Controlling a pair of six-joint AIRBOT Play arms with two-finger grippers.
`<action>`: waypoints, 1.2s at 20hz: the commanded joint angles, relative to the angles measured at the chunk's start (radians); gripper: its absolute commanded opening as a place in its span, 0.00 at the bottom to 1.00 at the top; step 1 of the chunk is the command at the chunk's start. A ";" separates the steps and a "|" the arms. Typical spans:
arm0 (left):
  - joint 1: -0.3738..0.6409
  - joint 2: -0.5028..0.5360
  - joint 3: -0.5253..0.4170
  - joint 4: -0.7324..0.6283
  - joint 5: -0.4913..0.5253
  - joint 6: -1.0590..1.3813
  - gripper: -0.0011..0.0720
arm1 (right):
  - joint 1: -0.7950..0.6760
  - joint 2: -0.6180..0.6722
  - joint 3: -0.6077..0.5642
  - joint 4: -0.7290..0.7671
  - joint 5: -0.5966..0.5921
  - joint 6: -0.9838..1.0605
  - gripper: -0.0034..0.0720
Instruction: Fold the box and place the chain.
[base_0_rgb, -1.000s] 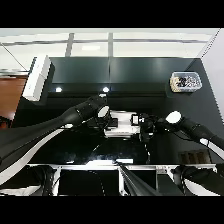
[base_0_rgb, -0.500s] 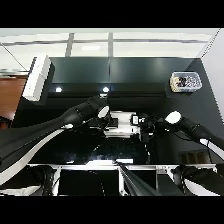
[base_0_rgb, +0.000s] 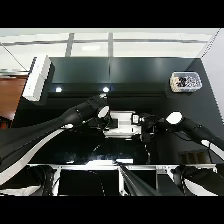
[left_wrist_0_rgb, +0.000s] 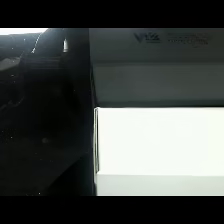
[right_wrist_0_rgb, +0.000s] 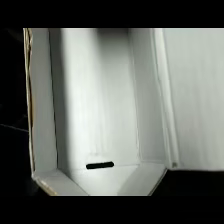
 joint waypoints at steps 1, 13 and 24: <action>0.003 0.000 0.001 0.014 0.007 0.003 0.06 | 0.000 0.077 0.002 -0.071 0.013 0.050 0.91; 0.003 0.000 0.001 0.012 0.006 0.003 0.06 | 0.006 0.098 0.001 -0.019 0.058 0.038 0.30; 0.003 0.000 0.001 0.011 0.009 0.003 0.06 | 0.047 0.032 0.001 0.094 0.023 0.038 0.30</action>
